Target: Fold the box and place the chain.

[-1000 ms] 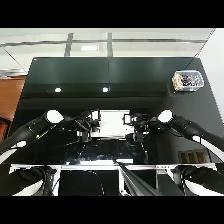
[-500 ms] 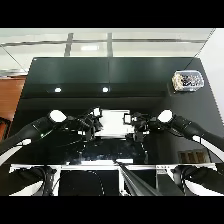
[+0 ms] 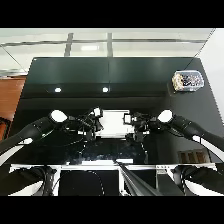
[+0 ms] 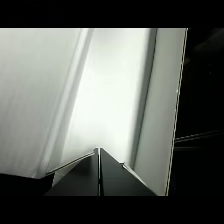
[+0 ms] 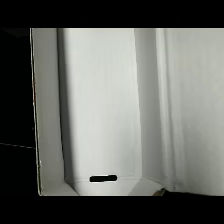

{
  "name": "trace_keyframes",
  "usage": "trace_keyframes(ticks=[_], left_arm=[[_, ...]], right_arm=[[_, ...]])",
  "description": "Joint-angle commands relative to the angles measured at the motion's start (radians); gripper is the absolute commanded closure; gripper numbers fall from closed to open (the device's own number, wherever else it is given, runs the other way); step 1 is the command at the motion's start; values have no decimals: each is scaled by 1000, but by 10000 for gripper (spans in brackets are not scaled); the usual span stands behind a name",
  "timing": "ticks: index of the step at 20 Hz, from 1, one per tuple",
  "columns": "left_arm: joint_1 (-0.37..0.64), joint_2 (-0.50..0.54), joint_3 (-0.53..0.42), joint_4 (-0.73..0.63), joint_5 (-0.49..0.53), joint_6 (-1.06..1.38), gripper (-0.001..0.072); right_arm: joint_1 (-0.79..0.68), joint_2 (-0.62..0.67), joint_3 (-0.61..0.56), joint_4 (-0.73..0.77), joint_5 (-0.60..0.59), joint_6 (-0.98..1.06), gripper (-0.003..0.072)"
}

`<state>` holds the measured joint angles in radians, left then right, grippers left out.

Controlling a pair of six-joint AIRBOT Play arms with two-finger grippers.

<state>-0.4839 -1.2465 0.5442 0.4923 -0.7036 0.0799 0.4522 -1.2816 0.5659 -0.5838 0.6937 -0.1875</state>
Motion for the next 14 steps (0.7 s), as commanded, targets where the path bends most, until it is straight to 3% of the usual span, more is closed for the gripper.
trace_keyframes(ticks=[1, 2, 3, 4, 5, 6, 7, 9, 11, 13, 14], left_arm=[[0, 0, 1, 4, 0, 3, 630], [0, 0, 1, 4, 1, 3, 496], [0, 0, 1, 4, 0, 3, 463], [0, 0, 1, 4, 1, 3, 475], [0, 0, 1, 4, 0, 3, 549], [0, 0, 1, 4, 0, 3, 552], [0, 0, 1, -2, 0, 3, 488], [2, 0, 1, -3, 3, 3, 471], [2, 1, 1, 4, 6, 2, 622], [2, 3, 1, 4, 5, -4, 444], [5, 11, 1, 10, 1, -7, 468]], right_arm=[[1, -1, -1, 0, 1, 0, 388], [1, -1, -1, 0, 1, 0, 389], [1, -1, -1, 0, 1, 0, 389], [1, -1, -1, 0, 1, 0, 389], [1, -1, -1, 0, 1, 1, 389], [1, -1, -1, 0, 1, 0, 389], [1, -1, -1, 0, 1, 0, 389], [1, -1, -1, 0, 1, 0, 389], [1, -1, -1, 0, 1, 0, 389], [1, -1, -1, 0, 1, 1, 389], [1, -1, -1, 0, 1, 1, 389]])
